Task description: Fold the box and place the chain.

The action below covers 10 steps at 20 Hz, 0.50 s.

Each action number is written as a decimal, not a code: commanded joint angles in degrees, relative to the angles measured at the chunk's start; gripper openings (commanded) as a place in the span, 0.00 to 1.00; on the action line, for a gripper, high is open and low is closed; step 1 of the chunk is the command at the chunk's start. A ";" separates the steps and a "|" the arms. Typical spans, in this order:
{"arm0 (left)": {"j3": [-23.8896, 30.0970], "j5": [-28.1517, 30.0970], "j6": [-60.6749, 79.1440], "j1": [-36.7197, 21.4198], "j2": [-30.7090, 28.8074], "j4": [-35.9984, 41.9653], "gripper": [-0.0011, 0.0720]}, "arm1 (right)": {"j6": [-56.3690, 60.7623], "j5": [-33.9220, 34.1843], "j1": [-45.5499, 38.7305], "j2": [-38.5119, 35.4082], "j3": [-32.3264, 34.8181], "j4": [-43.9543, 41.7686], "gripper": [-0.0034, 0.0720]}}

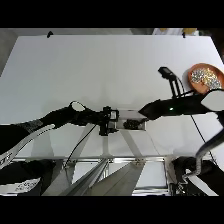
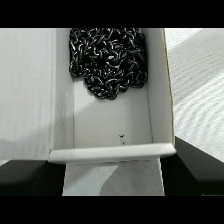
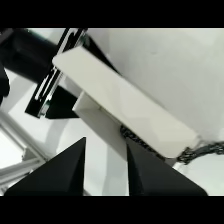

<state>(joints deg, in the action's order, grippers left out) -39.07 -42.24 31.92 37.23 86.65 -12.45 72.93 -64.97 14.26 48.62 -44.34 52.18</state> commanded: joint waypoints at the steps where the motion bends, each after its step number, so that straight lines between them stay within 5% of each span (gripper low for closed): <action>1: 0.00 0.00 0.02 0.00 -0.07 0.00 0.04 | 0.04 -3.02 -6.23 0.42 -3.13 2.16 0.27; 5: 0.00 0.00 0.02 0.00 -0.04 0.00 0.04 | 5.99 -2.16 -6.75 3.45 -2.08 19.80 0.25; 10: 0.00 0.00 0.02 0.00 -0.04 0.00 0.04 | 8.11 3.89 -6.75 7.98 3.85 22.16 0.26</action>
